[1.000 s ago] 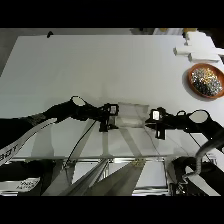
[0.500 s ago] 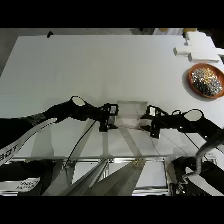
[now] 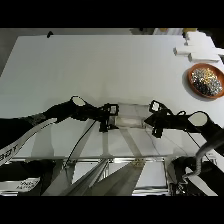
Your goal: Fold the box and place the chain.
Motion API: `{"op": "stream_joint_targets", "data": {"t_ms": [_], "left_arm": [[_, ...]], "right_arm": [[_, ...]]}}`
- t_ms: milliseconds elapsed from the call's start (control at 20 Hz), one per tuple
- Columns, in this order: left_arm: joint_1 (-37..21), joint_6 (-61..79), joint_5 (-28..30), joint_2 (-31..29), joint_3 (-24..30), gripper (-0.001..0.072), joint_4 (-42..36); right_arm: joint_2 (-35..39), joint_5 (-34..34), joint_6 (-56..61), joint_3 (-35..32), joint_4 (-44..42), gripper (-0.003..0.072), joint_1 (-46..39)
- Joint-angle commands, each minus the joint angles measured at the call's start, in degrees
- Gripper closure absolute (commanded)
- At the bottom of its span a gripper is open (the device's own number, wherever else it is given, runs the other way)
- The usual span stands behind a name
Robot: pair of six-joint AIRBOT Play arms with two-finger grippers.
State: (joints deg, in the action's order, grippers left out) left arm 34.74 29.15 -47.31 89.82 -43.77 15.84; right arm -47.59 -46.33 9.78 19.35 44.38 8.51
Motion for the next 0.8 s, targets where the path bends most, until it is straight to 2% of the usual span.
{"op": "stream_joint_targets", "data": {"t_ms": [0,200,400,600,750], "left_arm": [[0.00,-0.04,0.09,-0.02,0.02,0.0501,0.07],[0.00,-0.02,0.11,-0.02,0.02,0.0501,0.04],[-0.02,-0.02,0.11,0.00,0.02,0.0501,0.07],[0.00,-0.04,0.11,0.00,0.02,0.0501,0.07],[0.00,-0.04,0.11,0.00,0.02,0.0501,0.07]], "right_arm": [[5.88,-2.10,16.92,2.05,4.74,0.0671,-3.41],[5.29,-3.72,38.07,5.55,7.41,0.0671,-12.79],[1.25,-8.72,62.86,5.53,19.21,0.0672,-18.64],[-4.24,-12.07,65.44,5.44,19.39,0.0673,-17.75],[-8.59,-14.36,65.33,5.38,14.53,0.0673,-13.92]]}}
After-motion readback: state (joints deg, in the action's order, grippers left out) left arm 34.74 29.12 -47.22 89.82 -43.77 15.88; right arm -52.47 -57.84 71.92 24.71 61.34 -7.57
